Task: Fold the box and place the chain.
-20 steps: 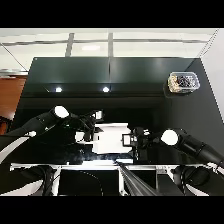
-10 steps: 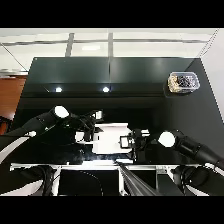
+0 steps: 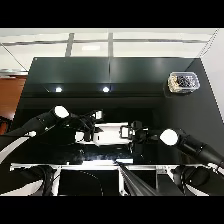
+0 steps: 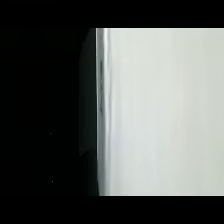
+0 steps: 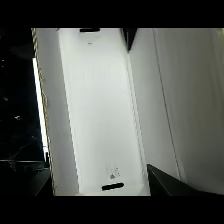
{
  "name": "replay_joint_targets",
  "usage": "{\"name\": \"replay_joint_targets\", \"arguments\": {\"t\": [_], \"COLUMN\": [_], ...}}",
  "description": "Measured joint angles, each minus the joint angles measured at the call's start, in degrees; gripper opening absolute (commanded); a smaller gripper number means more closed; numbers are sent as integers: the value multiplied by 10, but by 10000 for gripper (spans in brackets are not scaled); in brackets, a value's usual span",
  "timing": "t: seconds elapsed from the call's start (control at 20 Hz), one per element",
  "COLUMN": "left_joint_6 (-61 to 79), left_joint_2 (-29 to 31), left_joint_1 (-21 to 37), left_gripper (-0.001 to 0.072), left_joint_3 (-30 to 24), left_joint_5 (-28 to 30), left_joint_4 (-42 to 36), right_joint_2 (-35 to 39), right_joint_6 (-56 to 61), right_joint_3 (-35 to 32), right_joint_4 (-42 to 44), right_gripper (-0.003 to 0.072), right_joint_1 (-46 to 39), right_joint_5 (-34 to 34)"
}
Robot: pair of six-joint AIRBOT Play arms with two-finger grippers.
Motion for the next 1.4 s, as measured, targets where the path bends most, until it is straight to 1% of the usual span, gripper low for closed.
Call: {"name": "replay_joint_targets", "arguments": {"t": [0.4,0.7,0.85,1.0,1.2,1.4], "left_joint_6": [1,0,0,0,1,1], "left_joint_2": [0,0,0,0,0,0], "left_joint_1": [0,0,0,0,0,0], "left_gripper": [28,28,28,28,27,27], "left_joint_3": [0,0,0,0,0,0], "left_joint_5": [0,0,0,1,1,0], "left_joint_4": [0,0,0,0,0,0], "right_joint_2": [10,11,11,12,12,11], "right_joint_6": [5,9,31,44,45,28], "right_joint_3": [5,18,20,21,21,21], "right_joint_4": [-3,-12,-22,-27,-31,-27], "right_gripper": [632,632,633,632,632,632], "right_joint_1": [-13,-16,-30,-49,-59,-62], "right_joint_5": [8,-5,-7,-2,22,32]}}
